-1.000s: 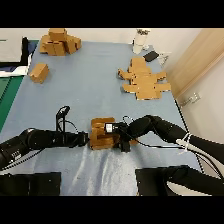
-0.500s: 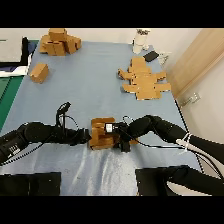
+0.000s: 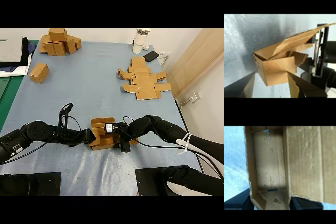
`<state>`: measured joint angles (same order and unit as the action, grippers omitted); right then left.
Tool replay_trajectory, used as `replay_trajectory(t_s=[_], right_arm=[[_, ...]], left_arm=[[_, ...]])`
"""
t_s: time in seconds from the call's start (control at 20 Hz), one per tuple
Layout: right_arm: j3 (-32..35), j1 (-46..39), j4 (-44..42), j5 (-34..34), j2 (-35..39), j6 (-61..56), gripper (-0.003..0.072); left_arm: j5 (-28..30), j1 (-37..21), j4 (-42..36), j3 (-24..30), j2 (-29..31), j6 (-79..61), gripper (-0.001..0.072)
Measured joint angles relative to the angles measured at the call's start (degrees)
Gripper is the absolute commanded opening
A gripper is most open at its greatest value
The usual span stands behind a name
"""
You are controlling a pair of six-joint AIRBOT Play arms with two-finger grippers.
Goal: Fold the box.
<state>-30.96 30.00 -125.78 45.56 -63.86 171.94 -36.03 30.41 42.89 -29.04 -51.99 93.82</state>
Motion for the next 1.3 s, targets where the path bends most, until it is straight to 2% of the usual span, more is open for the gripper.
replay_trajectory(t_s=[0.4,0.85,1.1,1.3], right_arm=[[0.0,0.0,0.0,0.0,0.0,0.0,0.0519],[0.0,0.0,0.0,0.0,0.0,0.0,0.0519],[0.0,0.0,0.0,0.0,0.0,0.0,0.0519],[0.0,0.0,0.0,0.0,0.0,0.0,0.0519]], left_arm=[[2.0,3.1,2.9,-2.0,-4.1,2.7,0.0587],[-1.5,9.5,18.9,-7.4,-8.6,20.1,0.0586],[-5.8,13.0,28.4,-12.6,-11.9,28.6,0.0586],[-8.4,15.3,32.9,-17.1,-15.6,33.4,0.0586]])
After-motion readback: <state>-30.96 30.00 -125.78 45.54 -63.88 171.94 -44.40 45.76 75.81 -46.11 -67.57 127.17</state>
